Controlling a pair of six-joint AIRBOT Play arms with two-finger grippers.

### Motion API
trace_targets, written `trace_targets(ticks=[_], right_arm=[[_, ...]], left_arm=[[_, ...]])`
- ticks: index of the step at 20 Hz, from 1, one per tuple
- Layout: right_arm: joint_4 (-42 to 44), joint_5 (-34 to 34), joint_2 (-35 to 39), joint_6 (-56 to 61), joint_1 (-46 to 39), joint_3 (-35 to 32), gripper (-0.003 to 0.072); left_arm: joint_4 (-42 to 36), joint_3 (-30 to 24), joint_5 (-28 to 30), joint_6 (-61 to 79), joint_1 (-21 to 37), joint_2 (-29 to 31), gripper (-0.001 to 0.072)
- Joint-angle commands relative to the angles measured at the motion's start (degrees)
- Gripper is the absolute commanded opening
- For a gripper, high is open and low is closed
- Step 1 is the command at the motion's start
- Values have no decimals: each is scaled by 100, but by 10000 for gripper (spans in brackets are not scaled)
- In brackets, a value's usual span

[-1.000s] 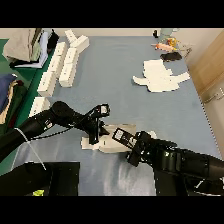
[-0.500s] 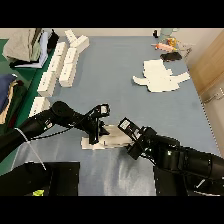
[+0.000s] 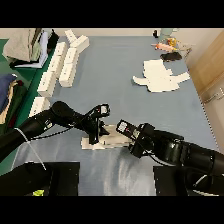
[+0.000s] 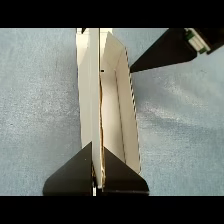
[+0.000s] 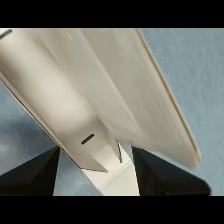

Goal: Fold the box.

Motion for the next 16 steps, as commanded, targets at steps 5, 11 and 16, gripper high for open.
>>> trace_targets(ticks=[5,11,16], right_arm=[[4645,-168,-17,-6533,-2485,-2,714],[5827,131,-833,-8111,-3187,-2,714],[5958,330,-1333,-8327,-3193,-4,714]], left_arm=[[0,0,2,2,2,4,18],[0,0,2,2,2,4,18],[0,0,2,2,2,4,18]])
